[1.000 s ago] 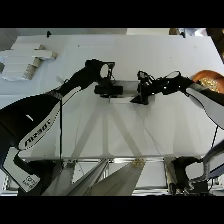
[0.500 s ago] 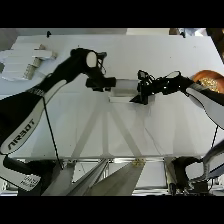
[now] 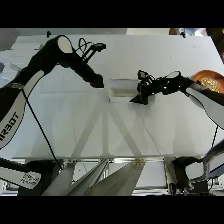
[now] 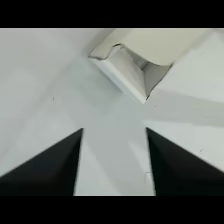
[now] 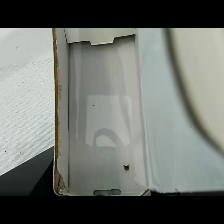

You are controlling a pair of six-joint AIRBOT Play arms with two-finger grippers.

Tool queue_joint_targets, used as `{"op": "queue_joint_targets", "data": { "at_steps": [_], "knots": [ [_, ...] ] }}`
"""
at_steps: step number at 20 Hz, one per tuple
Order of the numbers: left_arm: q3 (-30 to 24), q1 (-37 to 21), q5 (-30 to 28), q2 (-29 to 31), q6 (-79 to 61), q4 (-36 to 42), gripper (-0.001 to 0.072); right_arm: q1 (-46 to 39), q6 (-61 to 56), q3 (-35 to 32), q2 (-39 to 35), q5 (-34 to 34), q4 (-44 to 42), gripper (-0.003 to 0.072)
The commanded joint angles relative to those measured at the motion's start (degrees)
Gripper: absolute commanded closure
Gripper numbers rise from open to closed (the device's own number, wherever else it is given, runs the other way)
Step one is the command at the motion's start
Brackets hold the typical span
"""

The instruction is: Fold the box and place the chain.

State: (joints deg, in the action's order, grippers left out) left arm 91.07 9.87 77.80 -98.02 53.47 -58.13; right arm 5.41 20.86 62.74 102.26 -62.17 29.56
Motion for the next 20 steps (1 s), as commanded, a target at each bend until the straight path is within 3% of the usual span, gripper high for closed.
{"op": "queue_joint_targets", "data": {
  "at_steps": [1, 3, 9, 15, 18, 20],
  "knots": [
    [-1.79, -3.82, -0.68, 0.04, -26.88, 6.84, 0.0109, 0.00, 0.02, 0.00, -0.04, -0.02, 0.00, 0.0268],
    [-4.90, -5.51, -2.10, -0.33, -36.28, 6.91, 0.0054, 0.00, 0.02, 0.00, -0.04, -0.02, 0.00, 0.0268],
    [-12.85, -7.04, -7.48, -4.11, -53.24, 14.86, 0.0001, 0.00, 0.02, 0.00, -0.04, 0.00, 0.00, 0.0268],
    [-13.62, -4.72, -10.05, -8.20, -66.62, 24.28, 0.0001, -0.02, 0.02, 0.00, -0.04, -0.02, 0.00, 0.0268],
    [-13.62, -3.65, -14.91, -8.76, -66.53, 25.29, 0.0000, 0.00, 0.02, 0.00, -0.04, -0.02, 0.00, 0.0268],
    [-13.62, -2.97, -14.23, -9.07, -66.55, 25.24, 0.0000, 0.00, 0.02, 0.00, -0.04, -0.02, 0.00, 0.0268]
  ]
}}
